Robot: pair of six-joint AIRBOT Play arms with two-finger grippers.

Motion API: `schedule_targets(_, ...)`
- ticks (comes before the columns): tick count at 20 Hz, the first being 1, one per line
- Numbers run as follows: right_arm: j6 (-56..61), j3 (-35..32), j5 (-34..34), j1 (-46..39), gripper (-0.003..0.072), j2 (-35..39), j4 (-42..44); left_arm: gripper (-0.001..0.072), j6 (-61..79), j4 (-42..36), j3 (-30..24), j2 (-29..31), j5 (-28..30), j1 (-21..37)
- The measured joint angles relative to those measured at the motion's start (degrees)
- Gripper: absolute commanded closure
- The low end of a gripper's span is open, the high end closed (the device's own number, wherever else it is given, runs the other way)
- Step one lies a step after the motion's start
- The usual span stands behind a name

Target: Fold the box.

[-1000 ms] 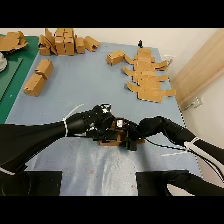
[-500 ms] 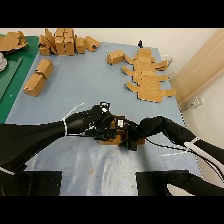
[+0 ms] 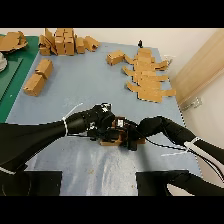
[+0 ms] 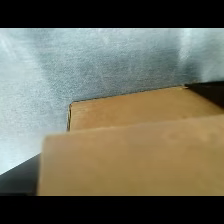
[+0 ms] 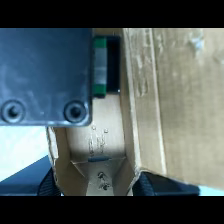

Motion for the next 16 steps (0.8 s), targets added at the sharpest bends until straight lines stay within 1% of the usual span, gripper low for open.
schedule_targets(6,0.0,0.0,0.0,0.0,0.0164,0.0,0.0,0.0142,0.5,0.2,0.3,0.7,-2.0,0.9)
schedule_targets(11,0.0,0.0,0.0,0.0,0.0164,0.0,0.0,0.0142,1.9,0.5,1.0,4.1,-3.1,1.6)
schedule_targets(16,0.0,0.0,0.0,0.0,0.0164,0.0,0.0,0.0142,2.6,1.2,1.2,5.7,-6.6,3.2)
